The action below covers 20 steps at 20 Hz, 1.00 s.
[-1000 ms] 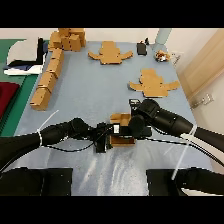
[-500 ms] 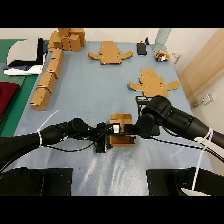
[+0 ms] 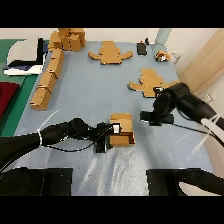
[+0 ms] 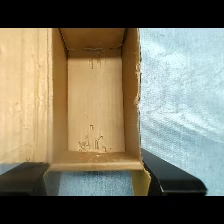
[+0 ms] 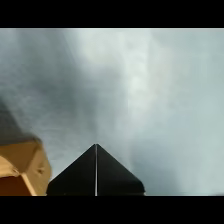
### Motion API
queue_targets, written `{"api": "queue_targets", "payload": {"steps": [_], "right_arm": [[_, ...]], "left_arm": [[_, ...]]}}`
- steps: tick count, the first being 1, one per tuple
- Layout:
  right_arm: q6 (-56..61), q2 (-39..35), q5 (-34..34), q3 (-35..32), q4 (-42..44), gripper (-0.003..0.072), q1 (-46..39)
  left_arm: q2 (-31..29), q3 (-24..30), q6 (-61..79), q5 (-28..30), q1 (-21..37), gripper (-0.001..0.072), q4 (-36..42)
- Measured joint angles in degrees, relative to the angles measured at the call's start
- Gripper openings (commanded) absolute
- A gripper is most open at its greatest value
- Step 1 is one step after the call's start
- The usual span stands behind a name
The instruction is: Fold the box.
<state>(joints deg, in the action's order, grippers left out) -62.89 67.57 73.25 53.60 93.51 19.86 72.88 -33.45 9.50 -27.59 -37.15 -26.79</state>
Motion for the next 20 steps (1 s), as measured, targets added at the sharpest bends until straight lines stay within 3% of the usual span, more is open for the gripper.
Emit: {"api": "queue_targets", "payload": {"steps": [4, 8, 13, 20], "right_arm": [[-29.03, 10.82, -6.8, 0.39, 31.61, -0.0001, -14.6], [-48.76, 21.22, -1.7, 3.82, 52.26, -0.0001, -19.52], [-61.09, 26.1, 5.42, 5.92, 60.11, -0.0001, -16.9], [-67.78, 23.23, 9.9, 4.22, 59.23, 0.0, -8.74]], "left_arm": [[0.0, 0.0, 0.0, 0.0, 0.0, 0.0392, -0.02], [0.0, 0.0, 0.0, 0.0, 0.0, 0.0391, -0.02], [0.0, 0.0, 0.0, 0.0, 0.0, 0.0392, -0.02], [0.0, 0.0, 0.0, 0.0, 0.0, 0.0392, 0.0]]}}
